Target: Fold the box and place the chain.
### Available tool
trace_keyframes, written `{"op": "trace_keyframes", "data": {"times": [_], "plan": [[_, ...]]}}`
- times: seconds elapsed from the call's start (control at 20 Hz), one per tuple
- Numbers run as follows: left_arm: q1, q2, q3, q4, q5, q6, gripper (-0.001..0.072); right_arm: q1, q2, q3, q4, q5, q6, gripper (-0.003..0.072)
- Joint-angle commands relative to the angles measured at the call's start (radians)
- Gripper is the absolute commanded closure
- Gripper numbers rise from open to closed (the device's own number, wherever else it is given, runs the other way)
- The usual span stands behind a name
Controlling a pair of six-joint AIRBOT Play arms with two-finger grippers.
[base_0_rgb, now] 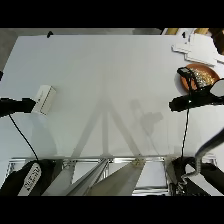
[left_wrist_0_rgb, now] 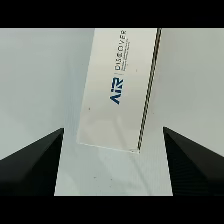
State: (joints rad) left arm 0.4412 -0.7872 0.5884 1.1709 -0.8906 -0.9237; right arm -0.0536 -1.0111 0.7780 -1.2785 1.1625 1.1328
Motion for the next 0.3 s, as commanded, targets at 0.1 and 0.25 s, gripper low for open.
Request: {"op": "trace_keyframes", "data": {"times": [0.1,0.25], "plan": [[0.000,0.024,0.000,-0.014,0.016,0.000,0.0014,0.000,-0.001,0.001,0.000,0.000,0.000,0.0668],[0.000,0.024,0.000,-0.014,0.017,0.000,0.0014,0.000,-0.001,0.001,0.000,0.000,0.000,0.0668]]}}
